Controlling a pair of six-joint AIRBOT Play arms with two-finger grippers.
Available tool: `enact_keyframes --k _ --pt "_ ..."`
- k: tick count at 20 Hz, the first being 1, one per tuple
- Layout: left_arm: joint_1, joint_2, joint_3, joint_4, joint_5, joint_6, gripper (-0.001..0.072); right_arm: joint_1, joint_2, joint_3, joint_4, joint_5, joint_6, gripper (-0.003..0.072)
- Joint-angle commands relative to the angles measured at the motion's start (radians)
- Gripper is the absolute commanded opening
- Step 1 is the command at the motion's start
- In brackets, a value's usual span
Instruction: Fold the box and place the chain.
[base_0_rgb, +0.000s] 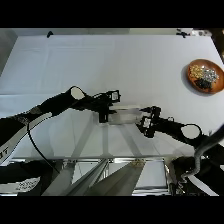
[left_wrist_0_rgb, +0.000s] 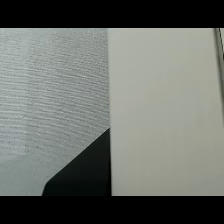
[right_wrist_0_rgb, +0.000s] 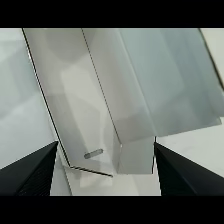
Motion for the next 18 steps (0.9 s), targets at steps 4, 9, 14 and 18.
enact_keyframes --k 4,9,14,18 --pt "0.000 0.000 0.000 0.000 0.000 0.001 0.0014 -0.006 -0.067 0.043 0.050 0.007 -0.034 0.0652" --pt "0.000 0.000 0.000 0.000 0.000 0.001 0.0014 -0.044 -0.085 0.043 0.049 0.036 -0.036 0.0652" --pt "0.000 0.000 0.000 0.000 0.000 0.001 0.0014 -0.062 -0.085 0.043 0.050 0.049 -0.065 0.0653" --pt "0.000 0.000 0.000 0.000 0.000 0.001 0.0014 -0.062 -0.088 0.044 0.089 0.063 -0.169 0.0653"
